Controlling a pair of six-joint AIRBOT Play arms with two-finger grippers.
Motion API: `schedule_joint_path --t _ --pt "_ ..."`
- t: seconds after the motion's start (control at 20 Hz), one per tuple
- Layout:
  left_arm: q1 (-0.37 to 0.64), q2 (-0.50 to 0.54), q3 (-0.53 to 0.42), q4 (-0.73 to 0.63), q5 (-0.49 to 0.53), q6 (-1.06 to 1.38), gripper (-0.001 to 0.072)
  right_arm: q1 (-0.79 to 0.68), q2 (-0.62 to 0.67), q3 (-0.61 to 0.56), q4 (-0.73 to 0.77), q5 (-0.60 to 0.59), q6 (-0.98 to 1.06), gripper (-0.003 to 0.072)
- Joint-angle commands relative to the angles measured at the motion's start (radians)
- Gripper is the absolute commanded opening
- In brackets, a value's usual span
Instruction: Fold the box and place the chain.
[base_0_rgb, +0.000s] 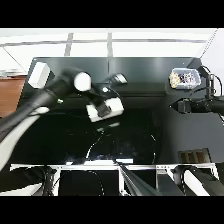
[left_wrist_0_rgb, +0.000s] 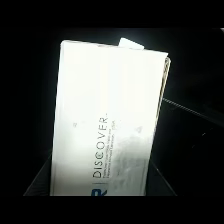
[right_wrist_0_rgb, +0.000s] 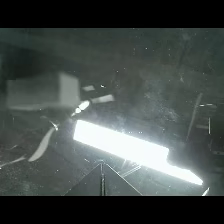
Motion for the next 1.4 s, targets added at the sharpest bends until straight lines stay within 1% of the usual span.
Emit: schedule_joint_path --t 0.0,0.1,0.2,0.3,0.4,0.5,0.6,0.7,0.75,0.8,0.95,1.15,1.2,1.25,1.3,1.35 --pt "0.171 0.128 0.004 0.136 -0.134 -0.258 0.0268 -0.001 0.0 0.0 0.001 0.0 0.0 0.0015" --pt "0.302 0.187 -0.009 0.155 -0.179 -0.299 0.0271 -0.001 0.0 0.0 0.0 0.0 0.0 0.0015" --pt "0.444 0.236 -0.048 0.154 -0.185 -0.317 0.0271 0.0 0.0 0.0 0.001 0.002 0.001 0.0015" --pt "0.607 0.275 -0.109 0.153 -0.179 -0.319 0.0271 0.0 0.0 0.0 0.001 0.008 0.001 0.0015" --pt "0.768 0.286 -0.175 0.149 -0.167 -0.32 0.0271 -0.001 0.0 0.0 0.001 0.008 0.001 0.0015" --pt "0.899 0.275 -0.225 0.14 -0.132 -0.319 0.0272 0.0 0.0 0.0 0.001 0.002 0.001 0.0015" --pt "0.984 0.251 -0.234 0.122 -0.051 -0.277 0.0271 -0.001 0.0 0.0 0.002 -0.004 0.001 0.0015" --pt "1.03 0.219 -0.232 0.123 0.045 -0.253 0.0271 -0.001 0.0 0.0 0.002 -0.004 0.001 0.0015" --pt "1.041 0.19 -0.224 0.115 0.101 -0.25 0.0271 0.0 0.0 0.0 0.002 -0.005 0.001 0.0015" --pt "1.042 0.151 -0.211 0.095 0.136 -0.225 0.0272 -0.001 0.0 0.0 0.005 -0.013 0.002 0.0015" --pt "1.032 0.014 -0.151 0.003 0.153 -0.081 0.0272 -0.001 0.0 0.0 0.008 -0.053 0.017 0.0015" --pt "1.029 -0.138 -0.07 -0.001 0.179 -0.047 0.0271 0.0 0.0 0.0 0.008 -0.076 0.017 0.0015" --pt "1.029 -0.172 -0.044 0.0 0.193 -0.049 0.0273 0.0 0.0 0.0 0.008 -0.078 0.017 0.0015" --pt "1.029 -0.198 -0.026 -0.016 0.23 -0.053 0.0294 0.0 0.0 0.0 0.007 -0.084 0.016 0.0015" --pt "1.027 -0.219 -0.01 -0.056 0.251 -0.052 0.0298 -0.001 0.0 0.0 0.006 -0.092 0.016 0.0015" --pt "1.022 -0.23 0.009 -0.054 0.264 -0.056 0.051 -0.001 0.0 0.0 0.005 -0.098 0.016 0.0015"
